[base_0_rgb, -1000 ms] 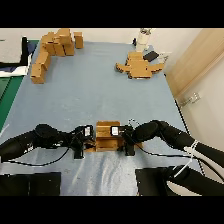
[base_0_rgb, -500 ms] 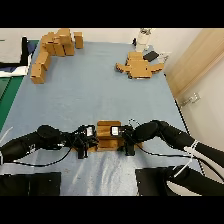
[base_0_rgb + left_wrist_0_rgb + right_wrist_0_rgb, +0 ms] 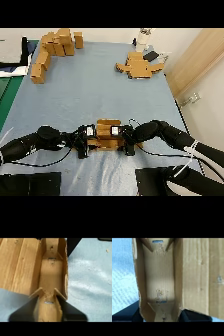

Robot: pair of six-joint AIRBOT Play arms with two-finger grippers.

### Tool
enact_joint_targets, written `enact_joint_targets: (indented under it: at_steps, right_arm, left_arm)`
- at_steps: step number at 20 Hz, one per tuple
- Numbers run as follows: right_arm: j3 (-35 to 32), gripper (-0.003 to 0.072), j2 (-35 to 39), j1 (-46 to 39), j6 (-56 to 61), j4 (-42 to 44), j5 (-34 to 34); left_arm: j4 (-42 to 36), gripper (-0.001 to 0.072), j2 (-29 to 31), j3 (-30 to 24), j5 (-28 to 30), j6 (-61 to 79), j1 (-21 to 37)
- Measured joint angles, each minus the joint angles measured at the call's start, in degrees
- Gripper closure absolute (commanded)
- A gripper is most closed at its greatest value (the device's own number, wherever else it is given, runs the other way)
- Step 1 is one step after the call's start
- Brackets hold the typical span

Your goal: Fold the box.

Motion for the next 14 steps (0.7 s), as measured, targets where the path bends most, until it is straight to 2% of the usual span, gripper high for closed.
enact_joint_targets:
  at_steps: [4, 8, 11, 14]
  right_arm:
    - [0.0, 0.0186, 0.0, 0.0, 0.0, 0.0, 0.0]
    - [0.0, 0.0186, 0.0, 0.0, 0.0, 0.0, 0.0]
    - [0.0, 0.0186, 0.0, 0.0, 0.0, 0.0, 0.0]
    - [0.0, 0.0186, 0.0, 0.0, 0.0, 0.0, 0.0]
  left_arm:
    - [13.6, 0.0699, 5.2, 0.3, 1.5, -19.0, 0.7]
    - [34.0, 0.0700, 17.1, 0.5, -1.3, -54.1, 5.0]
    - [50.8, 0.0701, 23.1, 0.4, -9.8, -85.5, 13.4]
    - [54.9, 0.0703, 23.6, -0.3, -16.5, -99.3, 20.5]
